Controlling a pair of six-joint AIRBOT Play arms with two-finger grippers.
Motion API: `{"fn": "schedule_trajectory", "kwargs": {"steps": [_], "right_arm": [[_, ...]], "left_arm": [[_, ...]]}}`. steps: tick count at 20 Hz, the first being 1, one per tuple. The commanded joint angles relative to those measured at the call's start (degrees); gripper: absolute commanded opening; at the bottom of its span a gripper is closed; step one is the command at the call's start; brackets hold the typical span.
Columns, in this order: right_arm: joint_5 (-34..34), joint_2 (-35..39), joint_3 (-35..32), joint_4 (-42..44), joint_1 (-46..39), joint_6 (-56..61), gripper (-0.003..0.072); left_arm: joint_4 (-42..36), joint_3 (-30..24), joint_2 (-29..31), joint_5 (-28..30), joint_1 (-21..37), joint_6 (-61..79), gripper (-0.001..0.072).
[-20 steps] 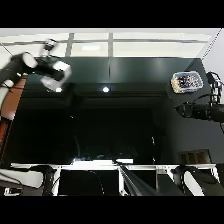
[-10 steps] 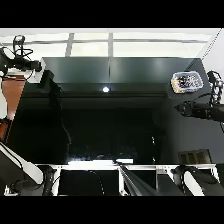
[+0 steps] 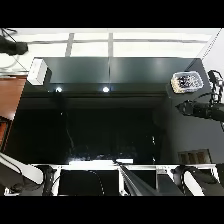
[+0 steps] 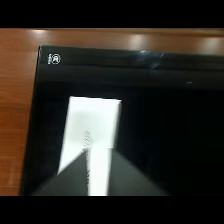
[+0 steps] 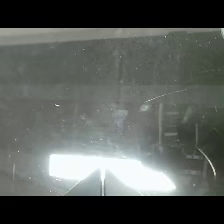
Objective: Fold the box and place the chain.
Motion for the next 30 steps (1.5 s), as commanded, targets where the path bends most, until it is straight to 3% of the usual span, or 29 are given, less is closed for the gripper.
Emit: {"fn": "schedule_trajectory", "kwargs": {"steps": [1, 3, 5, 6, 9, 10, 12, 17, 30], "right_arm": [[3.0, 0.0, 0.4, -0.6, 0.0, -4.7, 0.0015], [4.9, 0.0, 0.3, -1.9, 0.0, -5.1, 0.0015], [3.0, 0.4, 0.3, -1.0, 0.2, -7.8, 0.0014], [-0.5, 1.0, -0.2, -0.3, 0.5, -10.8, 0.0014], [-19.9, 1.6, -5.1, 1.1, 1.2, -17.9, 0.0015], [-26.0, 1.6, -7.4, 1.1, 1.2, -17.7, 0.0015], [-30.0, 1.6, -9.5, 1.1, 1.2, -17.7, 0.0015], [-29.2, 1.6, -9.5, 1.1, 1.2, -17.7, 0.0015], [-29.2, 1.6, -9.5, 1.1, 1.2, -17.7, 0.0015]], "left_arm": [[-11.5, -6.9, 12.4, -10.6, -0.9, -2.3, 0.0025], [-13.3, -21.7, 24.2, -5.5, -4.1, -1.9, 0.0025], [-13.3, -40.7, 38.2, 4.9, -8.8, 0.1, 0.0026], [-13.3, -51.3, 45.6, 10.5, -11.6, 2.4, 0.0026], [-12.7, -79.0, 63.1, 24.5, -18.1, 7.6, 0.0026], [-11.6, -85.3, 67.1, 27.2, -19.1, 8.4, 0.0027], [-11.0, -93.3, 73.5, 29.3, -19.5, 8.3, 0.0027], [-11.1, -95.8, 80.9, 28.4, -19.5, 8.3, 0.0028], [-11.1, -95.8, 80.8, 28.7, -19.5, 8.3, 0.0028]]}}
